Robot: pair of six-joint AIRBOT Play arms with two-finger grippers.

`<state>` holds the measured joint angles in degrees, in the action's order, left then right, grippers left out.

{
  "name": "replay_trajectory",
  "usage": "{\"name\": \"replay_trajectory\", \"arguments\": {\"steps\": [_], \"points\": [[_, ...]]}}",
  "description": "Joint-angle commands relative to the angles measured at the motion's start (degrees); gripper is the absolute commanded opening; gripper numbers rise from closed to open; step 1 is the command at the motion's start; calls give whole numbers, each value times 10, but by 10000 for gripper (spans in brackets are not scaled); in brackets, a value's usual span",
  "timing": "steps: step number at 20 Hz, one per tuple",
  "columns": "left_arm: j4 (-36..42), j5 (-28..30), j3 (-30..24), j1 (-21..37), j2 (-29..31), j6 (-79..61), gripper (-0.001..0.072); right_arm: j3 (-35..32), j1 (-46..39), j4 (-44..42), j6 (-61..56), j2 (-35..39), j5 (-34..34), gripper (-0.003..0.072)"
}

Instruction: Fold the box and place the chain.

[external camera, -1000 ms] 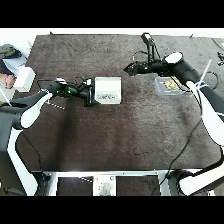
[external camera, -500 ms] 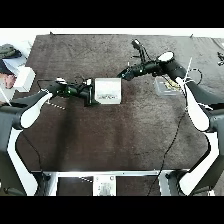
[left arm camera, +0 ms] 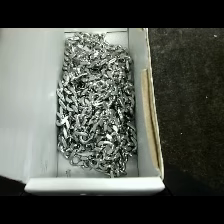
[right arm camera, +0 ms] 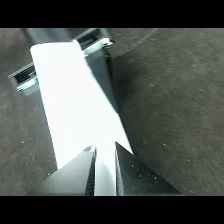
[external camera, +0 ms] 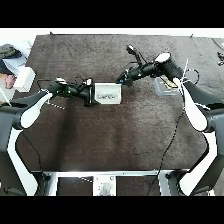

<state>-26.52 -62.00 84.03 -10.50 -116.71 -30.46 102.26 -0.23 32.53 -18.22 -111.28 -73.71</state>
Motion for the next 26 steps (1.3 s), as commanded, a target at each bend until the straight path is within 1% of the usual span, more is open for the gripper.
{"name": "replay_trajectory", "arguments": {"steps": [1, 2, 3, 4, 6, 15, 21, 24, 26], "points": [[0, 0, 0, 0, 0, 0, 286, 0, 25, 39, 46, 0, -9, 190], [0, 0, 0, 0, 0, 0, 286, 0, 33, 51, 52, 0, -8, 249], [0, 0, 0, 0, 0, 0, 286, 0, 42, 64, 57, 0, -7, 394], [0, 0, 0, 0, 0, 0, 286, 0, 48, 75, 67, -1, -7, 377], [0, 0, 0, 0, 0, 0, 286, 0, 53, 94, 67, 0, 0, 377], [0, 0, 0, 0, 0, 0, 286, 0, 55, 97, 94, -2, 2, 377], [0, 0, 0, 0, 0, 0, 287, 0, 55, 97, 97, -2, -12, 377], [0, 0, 0, 0, 0, 0, 286, 0, 56, 97, 93, -1, -37, 377], [0, 0, 0, 0, 0, 0, 286, 0, 56, 97, 92, 0, -35, 377]]}}
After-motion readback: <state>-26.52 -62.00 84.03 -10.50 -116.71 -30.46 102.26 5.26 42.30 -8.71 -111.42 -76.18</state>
